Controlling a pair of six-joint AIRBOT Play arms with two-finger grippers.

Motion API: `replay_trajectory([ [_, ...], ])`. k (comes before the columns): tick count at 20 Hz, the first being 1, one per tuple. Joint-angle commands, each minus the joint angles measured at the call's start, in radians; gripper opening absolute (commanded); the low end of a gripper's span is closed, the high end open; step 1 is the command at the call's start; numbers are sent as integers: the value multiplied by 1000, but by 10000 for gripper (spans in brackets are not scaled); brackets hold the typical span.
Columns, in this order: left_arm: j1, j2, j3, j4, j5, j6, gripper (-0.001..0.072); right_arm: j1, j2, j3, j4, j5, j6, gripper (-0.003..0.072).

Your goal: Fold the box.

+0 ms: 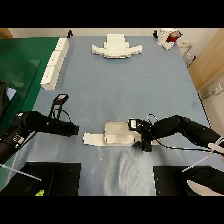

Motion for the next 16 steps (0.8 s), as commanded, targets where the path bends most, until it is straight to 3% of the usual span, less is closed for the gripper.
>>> replay_trajectory([
  [1,102,-44,-74,-138,-39,-22,13,0,1,1,0,0,0,451],
  [4,37,-115,-134,-369,72,89,12,0,1,1,0,0,0,451],
  [8,-114,-192,-136,-481,182,112,12,0,1,1,0,0,0,451],
  [11,-174,-200,-129,-525,197,127,12,0,1,1,0,0,0,451],
  [16,-173,-138,-73,-525,155,122,12,0,1,1,0,0,0,451],
])
